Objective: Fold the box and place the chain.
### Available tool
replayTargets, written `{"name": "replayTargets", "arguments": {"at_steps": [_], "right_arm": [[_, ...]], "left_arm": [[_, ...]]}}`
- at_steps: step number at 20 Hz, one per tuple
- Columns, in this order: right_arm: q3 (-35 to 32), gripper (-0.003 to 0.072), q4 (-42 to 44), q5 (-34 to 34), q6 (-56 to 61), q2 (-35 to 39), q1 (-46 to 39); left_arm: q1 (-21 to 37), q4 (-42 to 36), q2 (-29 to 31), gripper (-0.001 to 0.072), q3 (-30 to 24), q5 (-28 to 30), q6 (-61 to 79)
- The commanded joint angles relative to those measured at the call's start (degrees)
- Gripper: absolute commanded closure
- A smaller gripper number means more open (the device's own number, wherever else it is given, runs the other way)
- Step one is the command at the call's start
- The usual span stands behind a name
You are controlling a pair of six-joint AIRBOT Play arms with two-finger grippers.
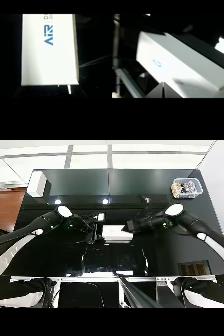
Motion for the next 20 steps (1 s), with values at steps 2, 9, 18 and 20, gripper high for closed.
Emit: {"name": "replayTargets", "arguments": {"at_steps": [2, 9, 18, 20], "right_arm": [[7.2, 0.0667, 0.0, 14.3, 0.0, 4.9, -8.0], [8.0, 0.0667, -12.1, 25.4, 5.4, 18.0, -27.7], [6.8, 0.0667, -16.3, 24.8, 6.4, 22.4, -34.9], [6.3, 0.0667, -16.3, 23.5, 5.7, 22.4, -34.8]], "left_arm": [[0.0, 0.0, 0.0, 0.0333, 0.0, 0.0, 0.2], [0.1, 8.6, 1.3, -0.0011, 4.4, -3.1, -13.1], [-5.4, 2.6, 5.3, -0.0006, 9.8, -4.9, -23.0], [-8.5, 2.6, 1.7, -0.0006, 12.7, -4.2, -24.1]]}}
